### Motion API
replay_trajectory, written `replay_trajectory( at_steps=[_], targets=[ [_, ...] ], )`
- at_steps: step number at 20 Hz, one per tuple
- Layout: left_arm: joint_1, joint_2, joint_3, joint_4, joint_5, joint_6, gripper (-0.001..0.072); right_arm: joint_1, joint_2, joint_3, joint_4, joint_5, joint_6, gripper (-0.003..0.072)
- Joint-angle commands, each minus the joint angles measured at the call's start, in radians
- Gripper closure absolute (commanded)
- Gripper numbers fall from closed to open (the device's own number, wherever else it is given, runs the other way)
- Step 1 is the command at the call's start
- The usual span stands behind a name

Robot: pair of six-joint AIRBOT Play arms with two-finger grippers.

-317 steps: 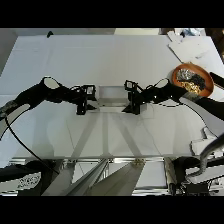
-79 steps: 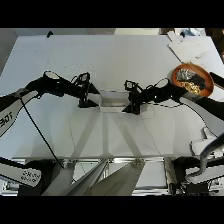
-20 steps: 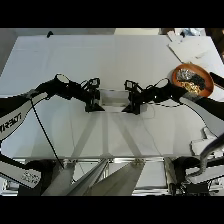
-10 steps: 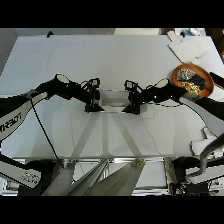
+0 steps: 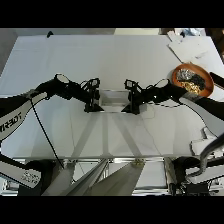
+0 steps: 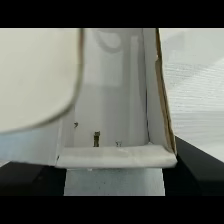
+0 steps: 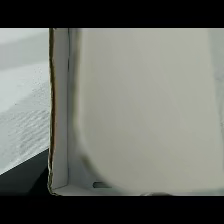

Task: Fold the box and place the chain.

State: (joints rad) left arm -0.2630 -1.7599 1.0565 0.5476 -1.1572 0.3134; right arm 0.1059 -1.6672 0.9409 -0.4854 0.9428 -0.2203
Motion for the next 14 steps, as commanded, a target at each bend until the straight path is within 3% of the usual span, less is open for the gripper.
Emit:
replay_trajectory(
  at_steps=[1,8,14],
  targets=[
    [-0.001,-0.001,0.0,-0.001,0.002,0.0,0.0313,0.001,0.001,0.001,-0.004,-0.017,0.021,0.0034],
    [-0.001,-0.001,0.0,-0.001,0.002,0.0,0.0313,0.0,0.067,0.001,-0.155,-0.016,0.049,0.002],
    [-0.001,-0.001,0.0,-0.001,0.001,0.0,0.0313,0.0,0.175,0.001,-0.338,-0.016,0.229,0.0038]
  ],
)
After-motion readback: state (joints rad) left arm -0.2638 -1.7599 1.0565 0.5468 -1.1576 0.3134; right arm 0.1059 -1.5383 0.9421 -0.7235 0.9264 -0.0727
